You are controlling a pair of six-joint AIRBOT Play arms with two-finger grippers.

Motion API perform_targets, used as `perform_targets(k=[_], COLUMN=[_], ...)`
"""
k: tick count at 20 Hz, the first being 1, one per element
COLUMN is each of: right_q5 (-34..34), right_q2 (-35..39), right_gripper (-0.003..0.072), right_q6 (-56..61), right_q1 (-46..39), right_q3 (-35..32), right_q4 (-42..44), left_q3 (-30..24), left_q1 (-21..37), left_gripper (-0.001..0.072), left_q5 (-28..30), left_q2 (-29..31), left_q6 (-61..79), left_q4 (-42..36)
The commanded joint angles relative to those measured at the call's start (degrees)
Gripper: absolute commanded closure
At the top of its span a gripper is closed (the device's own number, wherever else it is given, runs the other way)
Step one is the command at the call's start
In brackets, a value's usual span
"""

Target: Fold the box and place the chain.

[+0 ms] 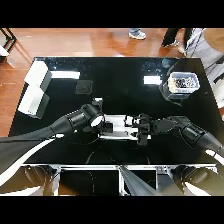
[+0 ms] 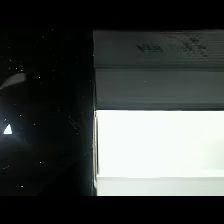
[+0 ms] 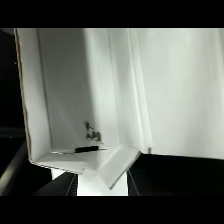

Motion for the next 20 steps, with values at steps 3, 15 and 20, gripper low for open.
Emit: perform_targets(k=[3,15,20], right_q5=[-1.8,8.2,8.6], right_q2=[0.0,-1.6,-3.5], right_gripper=[0.0489,0.0578,0.0578], right_q6=[0.0,3.5,3.8], right_q1=[0.0,4.0,4.2], right_q3=[0.0,0.0,0.1], right_q4=[3.7,7.6,8.7], left_q3=[0.0,0.0,0.0], left_q1=[0.0,0.0,0.0], left_gripper=[0.0685,0.0685,0.0685], left_q5=[0.0,0.0,0.1], left_q2=[0.0,0.0,0.0], left_q6=[0.0,0.0,0.0], left_q4=[0.0,-0.2,-0.2])
